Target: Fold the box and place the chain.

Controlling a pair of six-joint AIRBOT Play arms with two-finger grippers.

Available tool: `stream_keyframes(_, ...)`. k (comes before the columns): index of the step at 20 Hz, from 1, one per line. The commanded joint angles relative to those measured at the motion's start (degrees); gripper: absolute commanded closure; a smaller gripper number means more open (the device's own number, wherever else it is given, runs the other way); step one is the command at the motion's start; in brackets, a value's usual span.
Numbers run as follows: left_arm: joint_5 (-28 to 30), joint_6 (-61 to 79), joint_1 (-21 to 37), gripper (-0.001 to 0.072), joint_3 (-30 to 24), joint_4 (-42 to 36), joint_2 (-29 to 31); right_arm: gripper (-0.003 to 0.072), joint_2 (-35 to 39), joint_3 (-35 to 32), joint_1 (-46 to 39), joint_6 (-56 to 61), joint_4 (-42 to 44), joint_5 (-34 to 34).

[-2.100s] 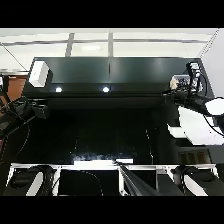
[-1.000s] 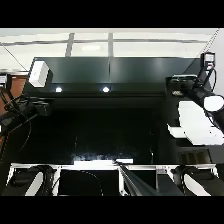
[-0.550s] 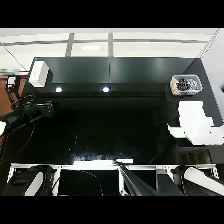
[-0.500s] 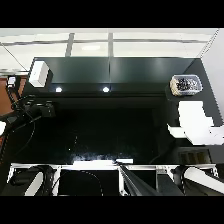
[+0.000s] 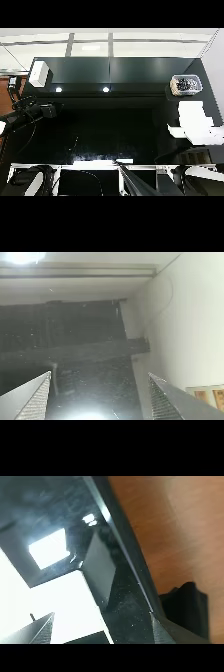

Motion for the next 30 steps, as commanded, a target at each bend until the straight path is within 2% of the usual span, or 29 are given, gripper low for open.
stream_keyframes(1,-0.2,0.0,0.0,-0.0002,0.0,-0.4,0.0,0.0078,-2.4,0.1,2.6,-7.2,-1.7,1.5)
stream_keyframes(2,-0.2,0.0,0.0,-0.0002,0.0,-0.4,0.0,0.0104,-2.9,0.1,3.3,-7.2,-2.8,1.0)
stream_keyframes(3,-0.2,0.0,0.0,-0.0002,0.0,-0.4,0.0,0.0266,-3.2,0.1,3.8,-7.1,-3.3,0.6)
stream_keyframes(4,-0.2,0.0,0.0,-0.0002,0.0,-0.4,0.0,0.0389,-3.3,0.1,4.1,-7.1,-3.3,0.6)
stream_keyframes(5,-0.2,0.0,0.0,-0.0002,0.0,-0.4,0.0,0.0591,-3.3,0.1,4.3,-7.1,-3.3,0.7)
stream_keyframes(6,-0.2,0.0,0.0,-0.0002,0.0,-0.4,0.0,0.0628,-3.3,0.1,4.3,-7.1,-3.3,1.8)
stream_keyframes(8,-0.2,0.0,0.0,-0.0002,0.0,-0.4,0.0,0.0631,-3.3,0.1,4.3,-6.8,-3.2,4.3)
stream_keyframes(9,-0.2,0.0,0.0,-0.0002,0.0,-0.4,0.0,0.0678,-3.3,0.1,4.3,-6.5,-1.7,6.2)
stream_keyframes(13,-0.2,0.0,0.0,-0.0001,0.0,-0.4,-0.1,0.0673,-3.3,-0.4,5.1,-7.1,17.8,14.8)
stream_keyframes(15,-0.5,0.0,0.0,-0.0001,0.0,-0.4,-0.2,0.0673,-2.9,-1.2,7.7,-6.6,22.9,18.8)
stream_keyframes(19,-0.6,0.0,0.0,-0.0001,0.0,-0.4,-0.2,0.0674,0.9,-6.6,15.3,-6.1,34.9,18.2)
stream_keyframes(23,-0.8,0.0,0.0,-0.0001,0.0,-1.7,-1.1,0.0674,6.4,-17.2,25.8,-7.5,50.3,11.1)
stream_keyframes(25,-0.8,0.0,0.0,0.0000,0.0,-7.6,-2.7,0.0674,11.5,-23.7,33.3,-10.7,56.9,4.7)
stream_keyframes(28,-1.6,1.7,-4.7,0.0002,0.7,-10.2,-8.4,0.0674,19.2,-32.9,45.3,-11.2,58.7,-8.7)
stream_keyframes(30,-4.5,1.6,-9.3,0.0002,3.3,-10.4,-14.6,0.0673,22.8,-38.2,53.1,-11.2,59.2,-16.7)
